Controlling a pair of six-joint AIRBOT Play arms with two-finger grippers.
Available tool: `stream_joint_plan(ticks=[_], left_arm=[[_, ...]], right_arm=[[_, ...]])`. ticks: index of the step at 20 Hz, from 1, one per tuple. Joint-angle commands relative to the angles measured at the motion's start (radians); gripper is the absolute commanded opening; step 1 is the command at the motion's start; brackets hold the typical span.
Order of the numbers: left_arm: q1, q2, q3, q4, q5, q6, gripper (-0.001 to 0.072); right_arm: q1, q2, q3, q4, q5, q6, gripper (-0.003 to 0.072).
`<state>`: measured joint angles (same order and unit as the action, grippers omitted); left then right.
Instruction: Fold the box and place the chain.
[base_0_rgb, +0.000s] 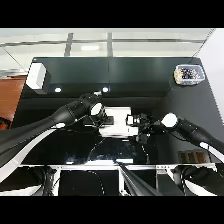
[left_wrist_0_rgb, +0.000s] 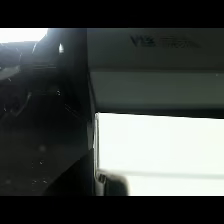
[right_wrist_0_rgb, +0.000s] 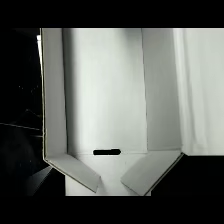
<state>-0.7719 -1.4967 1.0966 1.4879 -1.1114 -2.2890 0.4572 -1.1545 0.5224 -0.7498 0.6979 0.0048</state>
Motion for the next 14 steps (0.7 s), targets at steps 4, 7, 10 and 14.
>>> stream_joint_plan(ticks=[4,7,10,14], left_arm=[[0.005,-0.001,0.016,0.033,-0.001,0.007,0.0022],[0.005,-0.001,0.016,0.029,-0.001,0.007,0.0023],[0.004,-0.001,0.016,0.025,-0.001,0.008,0.0023],[0.004,-0.001,0.016,0.022,0.0,0.009,0.0024]], right_arm=[[0.0,0.042,0.031,-0.041,-0.003,-0.001,0.0718],[0.0,0.042,0.031,-0.041,-0.019,-0.04,0.0716],[0.0,0.042,0.031,-0.041,-0.101,-0.053,0.0716],[0.0,0.042,0.031,-0.041,-0.093,-0.058,0.0676]])
